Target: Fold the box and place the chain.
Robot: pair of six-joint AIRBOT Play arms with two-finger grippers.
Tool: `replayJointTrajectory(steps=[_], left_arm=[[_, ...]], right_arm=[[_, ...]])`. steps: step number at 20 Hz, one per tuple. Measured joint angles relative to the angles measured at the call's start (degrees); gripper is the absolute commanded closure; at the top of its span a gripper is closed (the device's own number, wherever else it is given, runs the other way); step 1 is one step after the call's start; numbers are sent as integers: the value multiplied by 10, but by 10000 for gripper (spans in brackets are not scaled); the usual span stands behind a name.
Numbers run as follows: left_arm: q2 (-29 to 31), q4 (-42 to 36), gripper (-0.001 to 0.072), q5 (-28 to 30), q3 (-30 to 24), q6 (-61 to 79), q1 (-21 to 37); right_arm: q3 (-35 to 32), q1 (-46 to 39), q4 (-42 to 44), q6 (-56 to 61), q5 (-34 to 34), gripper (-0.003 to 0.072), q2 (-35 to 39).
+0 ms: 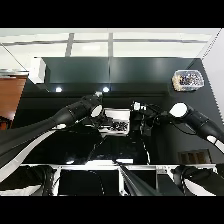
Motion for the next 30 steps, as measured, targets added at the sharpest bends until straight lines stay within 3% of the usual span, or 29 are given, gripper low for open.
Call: replayJointTrajectory(steps=[10, 12, 18, 19, 26, 30], left_arm=[[0, 0, 681, 0, 0, 0, 0], [0, 0, 681, 0, 0, 0, 0], [0, 0, 680, 0, 0, 0, 0], [0, 0, 681, 0, 0, 0, 0], [0, 0, 681, 0, 0, 0, 0], [0, 0, 681, 0, 0, 0, 0]], right_arm=[[-1, -2, 68, -109, -6, 228, -19], [-1, -2, 78, -113, -6, 535, -19], [-1, -2, 85, -117, 4, 559, -19], [-1, -2, 86, -117, 5, 660, -19], [-1, -2, 83, -103, 9, 668, -18], [-1, -2, 46, 0, 0, 668, 7]])
